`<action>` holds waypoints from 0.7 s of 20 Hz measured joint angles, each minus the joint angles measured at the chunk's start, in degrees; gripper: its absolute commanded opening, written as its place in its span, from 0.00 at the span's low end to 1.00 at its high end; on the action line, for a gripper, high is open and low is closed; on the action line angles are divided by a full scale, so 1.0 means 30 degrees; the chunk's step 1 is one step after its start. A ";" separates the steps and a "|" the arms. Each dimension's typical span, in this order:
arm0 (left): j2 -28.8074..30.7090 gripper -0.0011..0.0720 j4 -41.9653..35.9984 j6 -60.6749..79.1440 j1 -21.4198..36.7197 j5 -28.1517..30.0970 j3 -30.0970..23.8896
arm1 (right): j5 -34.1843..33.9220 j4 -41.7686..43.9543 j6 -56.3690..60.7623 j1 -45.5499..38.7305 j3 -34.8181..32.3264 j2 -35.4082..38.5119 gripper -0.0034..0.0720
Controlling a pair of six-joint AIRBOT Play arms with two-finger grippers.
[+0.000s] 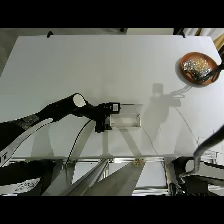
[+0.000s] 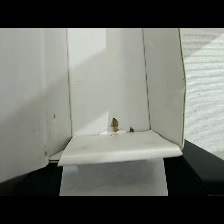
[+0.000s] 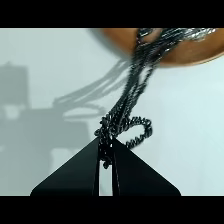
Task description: Fold the box and place the chain.
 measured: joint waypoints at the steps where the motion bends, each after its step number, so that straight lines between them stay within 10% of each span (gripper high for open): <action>1: 0.0007 0.03 0.0000 0.0000 0.0000 0.0000 0.0000 | 0.0729 0.0772 -0.0022 0.0029 -0.0022 0.0095 0.07; 14: 0.0007 0.03 0.0000 0.0000 0.0000 0.0000 0.0000 | 0.2433 0.3636 -0.0160 0.4065 -0.5741 0.5792 0.07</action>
